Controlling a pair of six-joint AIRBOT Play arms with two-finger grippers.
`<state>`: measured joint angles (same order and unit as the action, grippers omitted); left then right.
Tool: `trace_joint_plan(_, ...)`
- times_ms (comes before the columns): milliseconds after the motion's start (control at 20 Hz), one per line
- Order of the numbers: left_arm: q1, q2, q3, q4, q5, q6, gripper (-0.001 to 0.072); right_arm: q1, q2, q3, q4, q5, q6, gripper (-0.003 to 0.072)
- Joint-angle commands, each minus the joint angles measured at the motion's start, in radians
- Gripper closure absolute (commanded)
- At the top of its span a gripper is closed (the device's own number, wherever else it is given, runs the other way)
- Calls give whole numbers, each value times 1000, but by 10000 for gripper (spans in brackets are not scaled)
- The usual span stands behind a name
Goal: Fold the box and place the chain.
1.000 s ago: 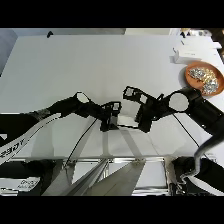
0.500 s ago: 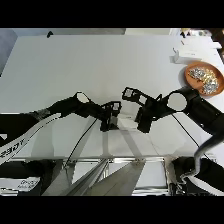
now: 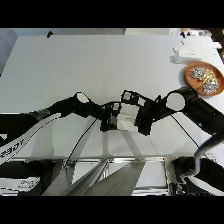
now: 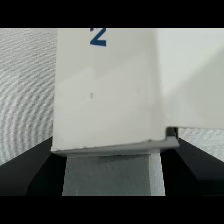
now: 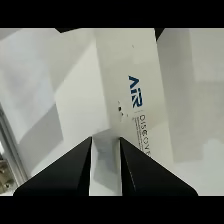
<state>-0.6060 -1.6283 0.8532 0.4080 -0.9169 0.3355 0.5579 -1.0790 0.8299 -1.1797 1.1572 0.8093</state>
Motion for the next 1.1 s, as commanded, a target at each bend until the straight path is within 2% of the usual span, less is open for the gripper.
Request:
trace_joint_plan(0, 0, 1, 0, 0, 0, -1, 537, 3, -13, 0, -60, 2, 3, 485)
trace_joint_plan(250, 0, 0, 0, 0, 0, -1, 537, 3, -16, 0, -76, -48, 6, 512)
trace_joint_plan(500, 0, 1, 0, 0, 0, -1, 537, 3, -16, 0, -73, -28, 6, 635)
trace_joint_plan(1050, 0, 0, 0, 0, 0, -1, 537, 3, -16, -1, -23, -21, 3, 646)
